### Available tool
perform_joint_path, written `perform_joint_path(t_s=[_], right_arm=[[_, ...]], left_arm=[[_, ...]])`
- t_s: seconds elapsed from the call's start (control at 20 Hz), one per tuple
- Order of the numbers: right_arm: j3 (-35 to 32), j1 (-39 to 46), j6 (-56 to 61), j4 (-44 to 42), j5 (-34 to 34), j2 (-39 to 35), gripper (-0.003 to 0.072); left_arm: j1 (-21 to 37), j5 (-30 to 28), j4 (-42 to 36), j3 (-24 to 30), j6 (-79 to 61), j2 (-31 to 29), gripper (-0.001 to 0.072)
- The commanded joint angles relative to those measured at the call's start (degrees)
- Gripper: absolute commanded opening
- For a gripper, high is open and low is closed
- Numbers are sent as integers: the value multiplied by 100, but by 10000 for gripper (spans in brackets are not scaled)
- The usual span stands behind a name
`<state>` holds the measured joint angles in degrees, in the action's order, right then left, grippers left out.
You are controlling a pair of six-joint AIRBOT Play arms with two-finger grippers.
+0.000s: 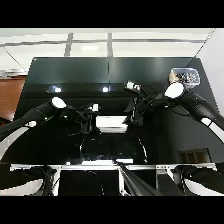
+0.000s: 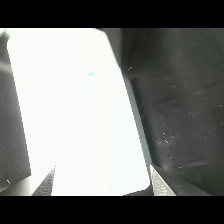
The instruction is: Fold the box and place the chain.
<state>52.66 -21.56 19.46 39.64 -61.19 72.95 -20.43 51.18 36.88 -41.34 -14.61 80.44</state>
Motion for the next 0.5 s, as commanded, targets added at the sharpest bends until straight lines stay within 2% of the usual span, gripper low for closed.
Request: perform_joint_path(t_s=[0.0, 0.45], right_arm=[[9, -269, -437, 348, 111, -15, 720], [9, -385, -562, 352, 299, 68, 720]], left_arm=[[-2, 0, 2, -2, 0, 0, 398], [-2, 0, 0, 0, 0, 0, 398]])
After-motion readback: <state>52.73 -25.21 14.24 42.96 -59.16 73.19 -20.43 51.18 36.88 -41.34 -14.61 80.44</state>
